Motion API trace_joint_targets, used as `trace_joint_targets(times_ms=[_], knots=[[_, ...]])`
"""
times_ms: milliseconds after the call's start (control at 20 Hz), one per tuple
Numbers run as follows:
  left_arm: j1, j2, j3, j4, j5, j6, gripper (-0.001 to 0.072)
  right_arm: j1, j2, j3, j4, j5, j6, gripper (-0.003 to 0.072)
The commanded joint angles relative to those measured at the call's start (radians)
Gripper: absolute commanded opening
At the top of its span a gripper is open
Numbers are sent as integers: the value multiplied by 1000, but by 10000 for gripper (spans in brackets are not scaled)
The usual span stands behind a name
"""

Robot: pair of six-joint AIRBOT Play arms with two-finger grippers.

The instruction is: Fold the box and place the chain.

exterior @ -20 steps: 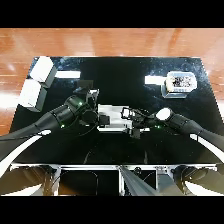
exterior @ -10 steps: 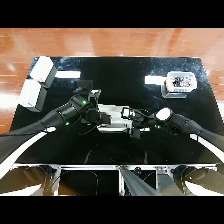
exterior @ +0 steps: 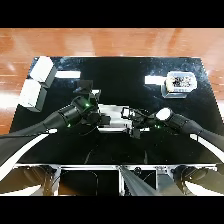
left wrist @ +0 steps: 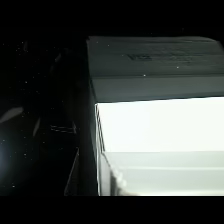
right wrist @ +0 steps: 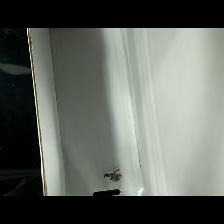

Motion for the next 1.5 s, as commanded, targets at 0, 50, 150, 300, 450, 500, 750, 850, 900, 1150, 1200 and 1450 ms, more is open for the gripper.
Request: trace_joint_targets(times_ms=[0, 50, 150, 300, 450, 500, 750, 850, 900, 1150, 1200, 1450], knots=[[-3, -2, 1, 13, 3, -10, 353, 0, 0, 1, 0, 0, 0, 555], [-3, -5, 1, 12, 3, -12, 353, 0, 0, 1, 0, 0, 0, 555], [-3, -16, 1, 8, 3, -12, 353, 0, 0, 1, 0, 0, 0, 555], [-3, -27, 2, 5, -2, -12, 354, 0, 0, 1, 0, 0, 0, 555], [-3, -27, 6, 5, -23, -12, 353, 0, 0, 1, 0, 0, 0, 555], [-3, -27, 8, 5, -24, -12, 354, 0, 0, 1, 0, 0, 0, 555], [-4, -45, 7, -15, -21, -11, 354, 0, 0, 1, 0, 0, 1, 556], [-3, -45, 8, -14, -22, -11, 353, 0, 0, 1, 0, 0, 1, 556], [-3, -45, 8, -14, -22, -11, 352, 0, 0, 1, 0, 0, 1, 555], [-4, -45, 8, -17, -26, 6, 174, 0, 0, 1, 0, 0, 1, 555], [-7, -45, 8, -18, -32, 13, 98, 0, 0, 1, 0, 0, 1, 555], [-25, -45, 17, -18, -57, 27, 26, 0, 0, 1, 0, 0, 0, 556]])
